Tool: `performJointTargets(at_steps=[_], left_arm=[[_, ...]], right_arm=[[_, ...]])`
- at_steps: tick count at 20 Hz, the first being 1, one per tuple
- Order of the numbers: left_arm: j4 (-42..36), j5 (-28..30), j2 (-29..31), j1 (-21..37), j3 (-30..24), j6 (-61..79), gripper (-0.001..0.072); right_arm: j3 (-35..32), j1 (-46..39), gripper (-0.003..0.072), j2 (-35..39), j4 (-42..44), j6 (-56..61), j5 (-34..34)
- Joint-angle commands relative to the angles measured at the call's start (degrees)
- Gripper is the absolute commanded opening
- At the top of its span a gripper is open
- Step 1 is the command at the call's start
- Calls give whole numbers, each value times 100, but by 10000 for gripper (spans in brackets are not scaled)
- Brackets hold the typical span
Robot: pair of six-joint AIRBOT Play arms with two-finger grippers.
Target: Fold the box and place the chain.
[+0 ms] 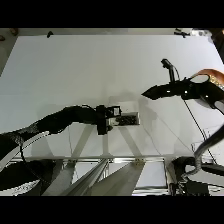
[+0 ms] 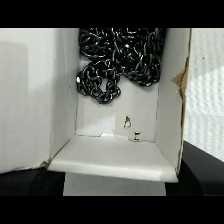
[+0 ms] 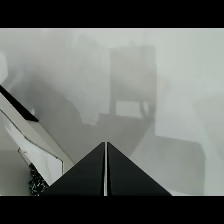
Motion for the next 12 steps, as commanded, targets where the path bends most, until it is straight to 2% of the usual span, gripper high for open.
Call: performJointTargets(at_steps=[1, 7, 12], left_arm=[[2, 0, 4, 2, 4, 2, 83], [2, 0, 4, 2, 4, 2, 83], [2, 2, 4, 2, 4, 2, 83]], right_arm=[[101, 442, 11, -435, -2, -153, -7], [234, 518, 11, -367, -15, -389, 323], [358, 933, 11, -367, -155, -813, 428]])
